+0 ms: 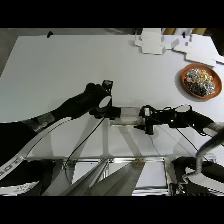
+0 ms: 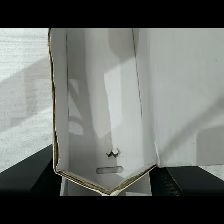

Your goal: Fold the box and place the chain.

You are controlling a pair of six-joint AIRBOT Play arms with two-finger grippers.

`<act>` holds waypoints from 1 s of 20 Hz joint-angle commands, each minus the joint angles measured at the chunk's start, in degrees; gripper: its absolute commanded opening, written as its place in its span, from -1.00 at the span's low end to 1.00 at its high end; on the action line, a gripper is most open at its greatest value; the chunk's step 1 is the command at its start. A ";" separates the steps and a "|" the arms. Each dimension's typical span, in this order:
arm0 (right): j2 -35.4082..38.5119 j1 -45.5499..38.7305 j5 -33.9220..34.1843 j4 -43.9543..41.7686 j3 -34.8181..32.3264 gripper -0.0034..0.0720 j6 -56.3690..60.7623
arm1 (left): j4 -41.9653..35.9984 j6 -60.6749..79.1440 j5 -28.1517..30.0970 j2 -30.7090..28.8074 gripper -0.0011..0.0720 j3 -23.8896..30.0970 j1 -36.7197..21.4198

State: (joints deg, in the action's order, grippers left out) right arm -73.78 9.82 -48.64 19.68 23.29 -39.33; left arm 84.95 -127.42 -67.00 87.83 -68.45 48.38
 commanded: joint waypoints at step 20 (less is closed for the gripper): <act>0.04 0.00 -0.04 -0.02 -0.02 -0.01 0.02 | -42.05 127.84 18.10 -23.54 0.80 30.32 -25.90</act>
State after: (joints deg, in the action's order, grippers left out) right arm -73.78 9.82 -48.66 19.66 23.29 -39.33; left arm 59.22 -36.80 -55.75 63.16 -44.64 24.71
